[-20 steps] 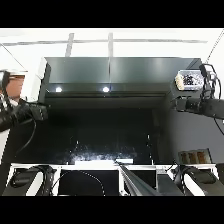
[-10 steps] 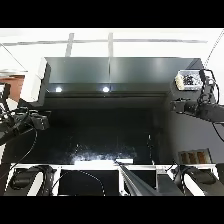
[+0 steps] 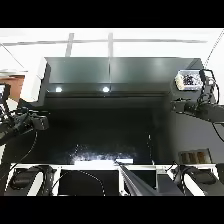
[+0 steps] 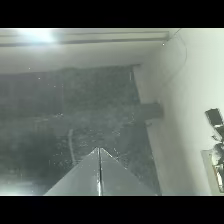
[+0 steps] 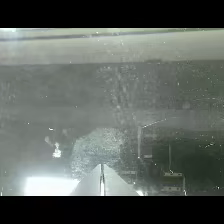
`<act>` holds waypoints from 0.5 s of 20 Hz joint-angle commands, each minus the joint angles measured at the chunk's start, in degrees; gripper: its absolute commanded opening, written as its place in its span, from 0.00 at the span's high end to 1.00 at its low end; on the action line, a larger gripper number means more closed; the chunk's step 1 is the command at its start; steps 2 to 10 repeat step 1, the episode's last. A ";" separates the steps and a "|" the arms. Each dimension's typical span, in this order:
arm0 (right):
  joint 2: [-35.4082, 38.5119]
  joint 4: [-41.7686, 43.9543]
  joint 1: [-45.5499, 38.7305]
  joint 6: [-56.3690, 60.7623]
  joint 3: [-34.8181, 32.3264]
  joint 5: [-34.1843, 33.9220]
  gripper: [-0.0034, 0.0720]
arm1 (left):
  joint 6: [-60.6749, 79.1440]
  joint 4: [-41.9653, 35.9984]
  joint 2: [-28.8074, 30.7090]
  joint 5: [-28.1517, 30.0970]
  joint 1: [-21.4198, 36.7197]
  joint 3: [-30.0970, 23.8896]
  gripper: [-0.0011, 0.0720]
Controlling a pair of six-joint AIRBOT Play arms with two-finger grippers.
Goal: Fold the box and place the chain.
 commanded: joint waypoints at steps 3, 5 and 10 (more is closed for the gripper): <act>0.04 0.00 0.00 0.02 -0.04 0.02 0.93 | -0.02 0.00 0.07 0.02 -0.02 0.00 0.95; 0.04 0.00 0.00 0.02 -0.04 0.02 0.93 | -0.02 0.00 0.07 0.02 -0.02 0.00 0.95; 0.04 0.00 0.00 0.02 -0.04 0.02 0.93 | -0.02 0.00 0.07 0.02 -0.02 0.00 0.95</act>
